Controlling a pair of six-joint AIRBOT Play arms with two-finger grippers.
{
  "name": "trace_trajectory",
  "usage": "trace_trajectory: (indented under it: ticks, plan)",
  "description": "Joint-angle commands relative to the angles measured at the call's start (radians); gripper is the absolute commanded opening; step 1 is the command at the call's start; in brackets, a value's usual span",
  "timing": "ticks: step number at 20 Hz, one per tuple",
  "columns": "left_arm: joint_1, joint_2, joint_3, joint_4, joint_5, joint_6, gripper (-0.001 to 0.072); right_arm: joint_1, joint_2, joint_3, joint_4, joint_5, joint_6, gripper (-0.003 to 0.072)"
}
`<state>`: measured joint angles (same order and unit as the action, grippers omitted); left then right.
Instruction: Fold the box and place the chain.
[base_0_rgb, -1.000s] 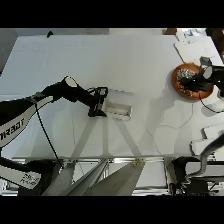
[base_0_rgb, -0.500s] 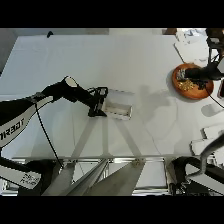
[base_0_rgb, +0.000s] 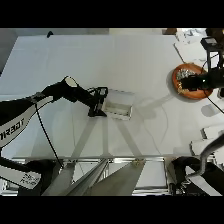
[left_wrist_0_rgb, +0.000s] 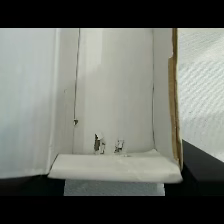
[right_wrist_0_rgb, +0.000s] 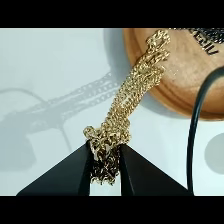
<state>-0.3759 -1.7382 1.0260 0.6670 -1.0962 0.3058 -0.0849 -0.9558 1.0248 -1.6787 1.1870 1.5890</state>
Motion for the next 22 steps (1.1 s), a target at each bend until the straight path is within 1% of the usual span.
trace_trajectory:
  ticks: [1,3,5,10,13,15,19,22]
  plan:
    - [0.0,0.0,0.001,0.0,0.0,0.0,0.0092,0.086,0.078,-0.068,0.01,0.05,-0.001,0.0006]
    - [0.0,0.0,0.001,0.0,0.0,0.0,0.0092,0.14,0.084,-0.081,0.016,0.071,0.0,0.0006]
    - [0.0,0.0,0.001,0.0,0.0,0.0,0.0092,0.197,0.083,-0.084,0.021,0.068,0.0,0.0007]
    - [0.0,0.0,0.001,0.0,0.0,0.0,0.0092,0.32,0.078,-0.084,0.097,0.009,0.016,0.0007]
    - [0.0,0.0,0.001,0.0,0.0,0.0,0.0092,0.393,0.043,-0.084,0.113,-0.027,0.037,0.0007]
    - [0.0,0.0,0.001,0.0,0.0,0.0,0.0092,0.441,0.005,-0.084,0.14,-0.07,0.037,0.0008]
    - [0.0,0.0,0.001,0.0,0.0,0.0,0.0092,0.537,-0.105,-0.084,0.212,-0.193,0.037,0.0008]
    - [0.0,0.0,0.001,0.0,0.0,0.0,0.0092,0.602,-0.195,-0.084,0.225,-0.32,0.038,0.0008]
